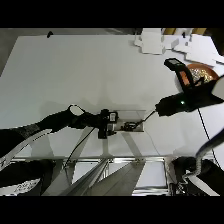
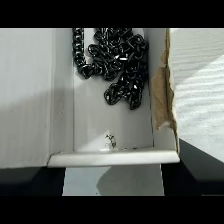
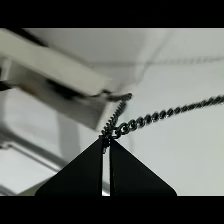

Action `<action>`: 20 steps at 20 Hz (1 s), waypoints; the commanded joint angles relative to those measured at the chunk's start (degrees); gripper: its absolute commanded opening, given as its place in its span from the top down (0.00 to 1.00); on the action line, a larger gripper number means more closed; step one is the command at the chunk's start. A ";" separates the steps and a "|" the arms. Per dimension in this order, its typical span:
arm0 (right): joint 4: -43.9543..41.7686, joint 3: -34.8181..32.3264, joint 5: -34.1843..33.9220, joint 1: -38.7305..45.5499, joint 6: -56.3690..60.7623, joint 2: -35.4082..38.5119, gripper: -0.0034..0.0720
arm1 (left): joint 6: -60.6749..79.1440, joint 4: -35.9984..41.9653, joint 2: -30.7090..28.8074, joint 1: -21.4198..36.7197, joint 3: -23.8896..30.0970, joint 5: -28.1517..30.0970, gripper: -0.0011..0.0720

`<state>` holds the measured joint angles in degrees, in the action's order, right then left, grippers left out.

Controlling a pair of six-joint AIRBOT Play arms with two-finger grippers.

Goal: Fold the box and place the chain.

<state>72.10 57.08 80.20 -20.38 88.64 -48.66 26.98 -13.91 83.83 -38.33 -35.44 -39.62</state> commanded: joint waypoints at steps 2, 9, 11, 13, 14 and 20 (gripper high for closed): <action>-5.31 0.04 -2.62 -6.34 3.67 6.86 0.94 | 0.02 0.00 -0.04 0.02 0.02 -0.04 0.52; -2.58 0.04 -10.69 -17.62 7.61 3.26 0.94 | 0.02 0.00 -0.04 0.02 0.00 -0.04 0.52; -0.22 -0.20 -10.80 -19.06 8.98 0.96 0.94 | 0.02 0.00 -0.04 0.02 0.00 -0.04 0.52; 1.51 -1.38 -10.78 -20.09 9.84 -1.81 0.93 | 0.02 0.00 -0.04 0.02 0.00 -0.04 0.52; 1.66 -2.08 -10.80 -20.55 9.86 -3.10 0.91 | 0.02 0.00 -0.04 0.02 0.00 -0.04 0.52; 3.45 -2.01 -12.76 -19.85 7.26 -6.60 0.56 | 0.02 -0.02 -0.04 0.02 0.02 -0.07 0.52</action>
